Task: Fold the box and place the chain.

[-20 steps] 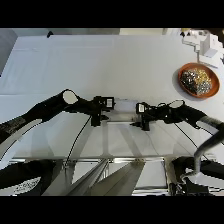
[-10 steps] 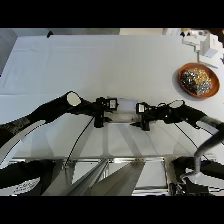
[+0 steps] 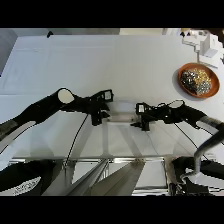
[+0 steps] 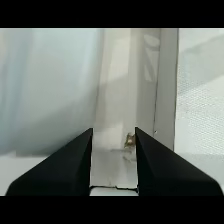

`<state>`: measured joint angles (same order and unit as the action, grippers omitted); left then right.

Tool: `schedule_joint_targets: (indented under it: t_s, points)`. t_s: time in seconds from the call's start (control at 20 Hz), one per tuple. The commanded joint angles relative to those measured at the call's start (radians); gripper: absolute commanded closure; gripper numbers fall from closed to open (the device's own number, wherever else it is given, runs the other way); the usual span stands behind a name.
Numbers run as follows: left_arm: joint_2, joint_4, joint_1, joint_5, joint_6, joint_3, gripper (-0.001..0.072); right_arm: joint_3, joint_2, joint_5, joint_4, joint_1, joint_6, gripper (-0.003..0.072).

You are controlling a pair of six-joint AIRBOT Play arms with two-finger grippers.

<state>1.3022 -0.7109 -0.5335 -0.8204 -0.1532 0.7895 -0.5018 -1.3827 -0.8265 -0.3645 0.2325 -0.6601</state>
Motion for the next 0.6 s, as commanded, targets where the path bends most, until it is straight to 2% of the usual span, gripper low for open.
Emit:
schedule_joint_targets:
  t_s: [0.0, 0.15, 0.3, 0.55]
  points:
    - [-0.093, -0.106, 0.087, -0.142, -0.284, 0.000, 0.0708, -0.001, 0.001, 0.003, 0.002, 0.000, 0.001, 0.0331]
    - [-0.147, -0.230, 0.184, -0.240, -0.630, 0.000, 0.0708, -0.001, 0.001, 0.003, 0.001, 0.000, 0.001, 0.0331]
    - [-0.151, -0.277, 0.258, -0.307, -0.886, -0.011, 0.0708, -0.001, 0.001, 0.003, 0.002, 0.000, 0.001, 0.0331]
    - [-0.122, -0.186, 0.304, -0.240, -0.964, -0.130, 0.0708, -0.001, 0.001, 0.003, 0.001, 0.000, 0.001, 0.0331]
